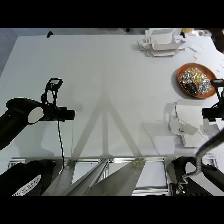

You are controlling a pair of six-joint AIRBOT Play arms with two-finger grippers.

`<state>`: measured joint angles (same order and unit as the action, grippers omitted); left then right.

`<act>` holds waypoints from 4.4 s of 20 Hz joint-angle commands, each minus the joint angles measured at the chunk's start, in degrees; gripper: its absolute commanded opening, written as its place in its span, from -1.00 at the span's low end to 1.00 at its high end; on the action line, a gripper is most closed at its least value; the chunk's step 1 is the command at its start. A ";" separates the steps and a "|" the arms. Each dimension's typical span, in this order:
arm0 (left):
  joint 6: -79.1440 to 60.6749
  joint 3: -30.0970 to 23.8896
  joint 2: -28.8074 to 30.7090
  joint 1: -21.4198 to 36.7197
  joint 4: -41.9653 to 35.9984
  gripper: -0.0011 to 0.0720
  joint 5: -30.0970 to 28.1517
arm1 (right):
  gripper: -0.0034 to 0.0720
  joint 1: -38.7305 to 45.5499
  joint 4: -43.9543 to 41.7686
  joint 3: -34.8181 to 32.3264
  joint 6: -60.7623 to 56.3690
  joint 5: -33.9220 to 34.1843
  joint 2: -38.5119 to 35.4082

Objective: Fold the box and place the chain.

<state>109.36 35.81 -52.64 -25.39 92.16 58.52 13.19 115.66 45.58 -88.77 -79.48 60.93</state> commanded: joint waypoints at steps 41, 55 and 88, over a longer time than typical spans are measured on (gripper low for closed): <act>-32.68 0.94 -1.66 -0.70 -21.29 -0.25 -10.45 | -0.87 -41.31 -36.70 -18.29 -10.47 25.97 -17.46; -81.22 24.20 -39.98 3.56 -60.19 0.66 12.72 | -0.87 -41.40 -37.88 -18.29 -10.38 24.37 -17.46; -120.85 24.20 -40.50 -7.10 -61.99 -0.98 -6.73 | 0.32 -41.40 -28.55 -11.47 -8.70 20.90 -22.73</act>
<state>-7.42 59.96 -93.23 -30.50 31.48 56.23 -28.16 82.48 32.69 -97.71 -57.78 40.32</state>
